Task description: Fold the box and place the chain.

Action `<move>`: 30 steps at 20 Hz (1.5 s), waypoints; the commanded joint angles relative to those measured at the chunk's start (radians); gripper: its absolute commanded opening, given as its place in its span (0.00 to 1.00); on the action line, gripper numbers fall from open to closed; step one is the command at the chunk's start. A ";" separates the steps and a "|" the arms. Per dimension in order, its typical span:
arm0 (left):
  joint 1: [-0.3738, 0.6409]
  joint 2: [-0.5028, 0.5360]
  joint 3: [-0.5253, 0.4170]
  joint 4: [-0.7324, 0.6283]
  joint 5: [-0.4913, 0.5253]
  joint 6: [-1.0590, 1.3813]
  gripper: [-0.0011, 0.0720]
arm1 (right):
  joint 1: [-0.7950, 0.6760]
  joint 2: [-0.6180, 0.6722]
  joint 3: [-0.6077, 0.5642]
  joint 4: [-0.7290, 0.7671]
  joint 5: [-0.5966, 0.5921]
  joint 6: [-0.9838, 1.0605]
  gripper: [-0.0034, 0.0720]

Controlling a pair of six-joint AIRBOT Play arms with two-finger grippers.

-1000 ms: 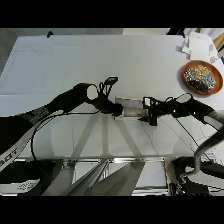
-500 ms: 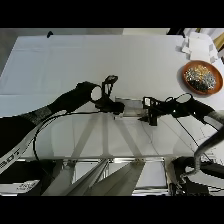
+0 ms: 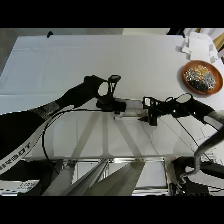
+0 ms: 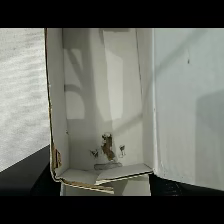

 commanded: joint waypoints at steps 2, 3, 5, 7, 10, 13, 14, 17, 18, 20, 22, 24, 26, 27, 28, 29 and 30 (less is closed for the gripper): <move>-0.013 -0.036 0.020 0.012 -0.051 -0.090 0.55 | 0.000 0.000 0.000 0.000 0.000 0.000 0.58; -0.020 -0.044 0.020 0.011 -0.051 -0.094 0.53 | 0.000 0.000 0.000 0.000 0.000 0.000 0.58; -0.031 -0.058 0.021 0.011 -0.043 -0.098 0.53 | 0.000 0.000 0.000 0.000 0.000 0.000 0.58; -0.034 -0.064 0.021 0.011 -0.029 -0.119 0.46 | 0.000 0.000 0.000 0.000 0.000 0.000 0.58; -0.033 -0.090 0.079 0.014 -0.077 -0.119 0.46 | 0.000 0.000 0.000 0.000 0.000 0.000 0.58; -0.033 -0.115 0.123 0.011 -0.106 -0.150 0.47 | 0.000 0.000 0.000 0.000 0.000 0.000 0.58; -0.032 -0.118 0.125 0.012 -0.108 -0.165 0.47 | 0.000 0.000 0.000 0.000 0.000 0.000 0.58; -0.028 -0.123 0.127 0.020 -0.109 -0.195 0.47 | 0.000 0.000 0.000 0.000 0.000 0.000 0.58; -0.028 -0.123 0.127 0.027 -0.107 -0.210 0.47 | 0.000 0.000 0.000 0.000 0.000 0.000 0.58; -0.033 -0.129 0.127 0.039 -0.111 -0.229 0.46 | 0.000 0.000 0.000 0.000 0.000 0.000 0.58; -0.039 -0.142 0.127 0.039 -0.111 -0.230 0.46 | 0.000 0.000 0.000 0.000 0.000 0.000 0.58; -0.044 -0.151 0.127 0.040 -0.114 -0.230 0.29 | 0.000 0.000 0.000 0.000 0.000 0.000 0.58; -0.044 -0.151 0.127 0.041 -0.114 -0.230 0.18 | 0.000 0.000 0.000 0.000 0.000 0.000 0.58; -0.044 -0.151 0.127 0.041 -0.117 -0.230 0.14 | 0.000 0.000 0.000 0.000 0.000 0.000 0.58; -0.044 -0.151 0.127 0.041 -0.118 -0.230 0.08 | 0.000 0.000 0.000 0.000 0.000 0.000 0.58; -0.046 -0.151 0.127 0.042 -0.117 -0.230 0.03 | 0.000 0.000 0.000 0.000 0.000 0.000 0.58; -0.047 -0.151 0.127 0.042 -0.117 -0.230 0.02 | 0.000 0.000 0.000 0.000 0.000 0.000 0.58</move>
